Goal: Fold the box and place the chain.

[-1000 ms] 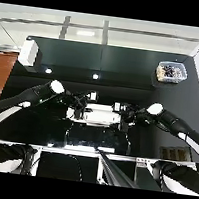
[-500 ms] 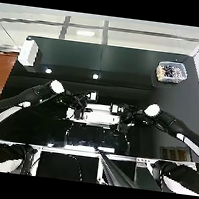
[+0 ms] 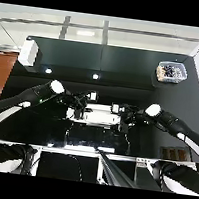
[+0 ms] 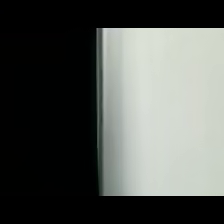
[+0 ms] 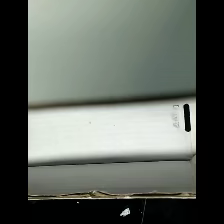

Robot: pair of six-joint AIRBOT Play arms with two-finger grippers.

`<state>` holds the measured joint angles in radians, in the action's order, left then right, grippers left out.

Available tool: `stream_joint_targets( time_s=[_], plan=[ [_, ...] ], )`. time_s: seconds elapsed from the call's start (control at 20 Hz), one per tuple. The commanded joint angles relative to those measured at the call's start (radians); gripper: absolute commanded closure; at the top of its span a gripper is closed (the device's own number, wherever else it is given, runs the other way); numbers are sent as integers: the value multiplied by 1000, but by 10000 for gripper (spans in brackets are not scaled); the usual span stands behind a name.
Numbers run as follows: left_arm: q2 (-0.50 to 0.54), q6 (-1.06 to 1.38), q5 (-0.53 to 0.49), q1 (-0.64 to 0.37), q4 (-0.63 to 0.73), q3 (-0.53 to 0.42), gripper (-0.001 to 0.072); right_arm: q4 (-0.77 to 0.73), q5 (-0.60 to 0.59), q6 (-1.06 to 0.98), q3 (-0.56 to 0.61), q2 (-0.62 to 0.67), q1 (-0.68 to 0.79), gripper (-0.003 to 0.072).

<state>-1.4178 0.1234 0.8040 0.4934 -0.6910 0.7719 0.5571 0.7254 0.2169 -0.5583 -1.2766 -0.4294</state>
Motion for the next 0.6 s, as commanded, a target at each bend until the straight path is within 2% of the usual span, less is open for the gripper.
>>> stream_joint_targets(
  time_s=[0.0,0.05,0.25,0.3,0.4,0.45,0.5,0.55],
  plan=[
    [0,0,1,0,0,0,688,2,3,0,-1,0,1,75],
    [0,0,1,0,0,0,688,5,6,0,-1,0,1,274],
    [2,0,10,0,0,0,685,9,8,0,-1,0,0,280],
    [5,0,20,0,-1,0,622,9,7,0,-1,0,0,281],
    [38,-66,17,-3,-24,0,358,8,6,-1,-1,0,0,281],
    [66,-113,17,-8,-61,0,170,8,6,-1,-1,0,0,281],
    [106,-183,16,-17,-117,0,20,8,7,-1,-1,0,0,280],
    [153,-267,16,-31,-184,0,1,8,7,-1,-1,0,0,281]
  ],
)
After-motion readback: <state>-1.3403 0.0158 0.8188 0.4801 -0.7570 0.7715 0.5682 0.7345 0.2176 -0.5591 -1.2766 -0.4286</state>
